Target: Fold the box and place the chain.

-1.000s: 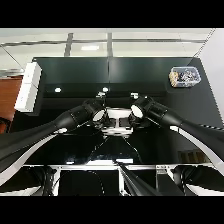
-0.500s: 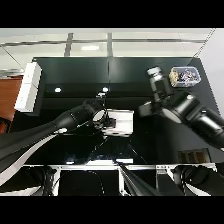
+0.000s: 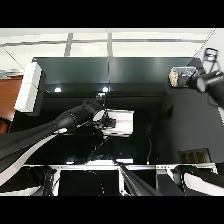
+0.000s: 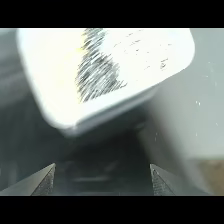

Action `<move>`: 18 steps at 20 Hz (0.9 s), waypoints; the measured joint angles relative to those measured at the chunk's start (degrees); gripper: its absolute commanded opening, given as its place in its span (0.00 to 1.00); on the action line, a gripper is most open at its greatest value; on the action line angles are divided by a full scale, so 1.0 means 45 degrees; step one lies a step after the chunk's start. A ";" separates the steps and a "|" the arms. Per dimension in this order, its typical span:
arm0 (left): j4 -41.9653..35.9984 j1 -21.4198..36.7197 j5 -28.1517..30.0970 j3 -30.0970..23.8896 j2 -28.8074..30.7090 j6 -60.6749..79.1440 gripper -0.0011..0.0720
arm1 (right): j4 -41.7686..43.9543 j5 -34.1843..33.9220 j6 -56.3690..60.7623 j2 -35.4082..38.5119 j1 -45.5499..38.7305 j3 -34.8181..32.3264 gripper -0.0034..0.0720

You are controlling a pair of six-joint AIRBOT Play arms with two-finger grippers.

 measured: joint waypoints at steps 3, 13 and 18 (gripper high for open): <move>0.0000 0.0000 0.0019 0.0005 0.0000 -0.0005 0.05 | 0.1977 0.1132 -0.0656 -0.2953 -0.1345 0.3750 0.98; 0.0000 0.0000 0.0029 0.0005 0.0000 -0.0005 0.05 | 0.3546 0.5450 -0.1739 -0.8869 -0.2317 1.1400 0.98; 0.0000 0.0000 0.0034 0.0000 0.0000 -0.0005 0.05 | 0.3638 0.5547 -0.1826 -0.9418 -0.2574 1.1788 0.97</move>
